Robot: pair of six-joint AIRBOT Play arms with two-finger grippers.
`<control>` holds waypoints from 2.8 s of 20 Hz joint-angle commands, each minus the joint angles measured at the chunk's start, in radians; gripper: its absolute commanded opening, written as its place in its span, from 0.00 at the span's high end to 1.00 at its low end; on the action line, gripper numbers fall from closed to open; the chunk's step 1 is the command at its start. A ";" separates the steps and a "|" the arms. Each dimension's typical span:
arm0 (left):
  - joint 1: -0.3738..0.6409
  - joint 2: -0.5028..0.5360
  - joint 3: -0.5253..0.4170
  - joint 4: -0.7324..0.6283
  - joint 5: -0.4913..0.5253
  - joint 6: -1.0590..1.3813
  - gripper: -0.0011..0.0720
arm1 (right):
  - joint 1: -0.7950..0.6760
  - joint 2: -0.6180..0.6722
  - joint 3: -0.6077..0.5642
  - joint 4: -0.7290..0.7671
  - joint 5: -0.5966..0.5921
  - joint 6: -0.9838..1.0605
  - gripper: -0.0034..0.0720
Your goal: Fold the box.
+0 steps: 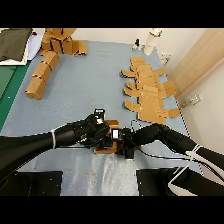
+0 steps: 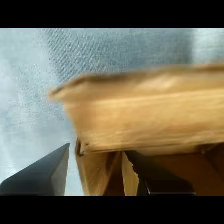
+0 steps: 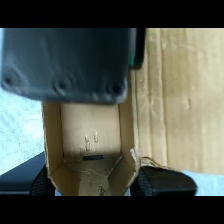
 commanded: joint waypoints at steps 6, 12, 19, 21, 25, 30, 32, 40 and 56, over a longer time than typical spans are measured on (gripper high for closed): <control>-0.013 -0.055 0.060 0.017 -0.038 -0.024 0.97 | 0.000 0.000 0.000 0.000 0.000 0.000 0.22; -0.013 -0.055 0.060 -0.020 -0.036 -0.022 0.97 | 0.000 0.000 0.000 0.000 0.000 0.000 0.22; -0.013 -0.039 0.060 -0.015 -0.002 -0.021 0.33 | 0.000 0.000 0.000 0.000 0.000 0.000 0.22; -0.013 -0.028 0.060 -0.014 -0.002 -0.020 0.33 | 0.000 0.000 0.000 0.000 0.000 0.000 0.22; -0.011 -0.001 0.058 0.008 -0.003 -0.013 0.33 | 0.000 0.000 0.000 0.000 0.000 0.000 0.22; -0.011 0.009 0.037 0.002 -0.007 -0.011 0.33 | 0.000 0.000 0.000 0.000 0.000 0.000 0.22; -0.010 0.030 0.037 0.004 -0.003 -0.011 0.33 | 0.000 0.000 0.000 0.000 0.000 0.000 0.22; 0.026 0.116 -0.039 -0.002 0.029 -0.013 0.33 | 0.000 0.000 0.000 0.000 0.000 0.000 0.22; 0.132 0.508 -0.291 -0.018 0.133 0.335 0.97 | 0.000 0.000 0.000 0.000 0.000 0.000 0.22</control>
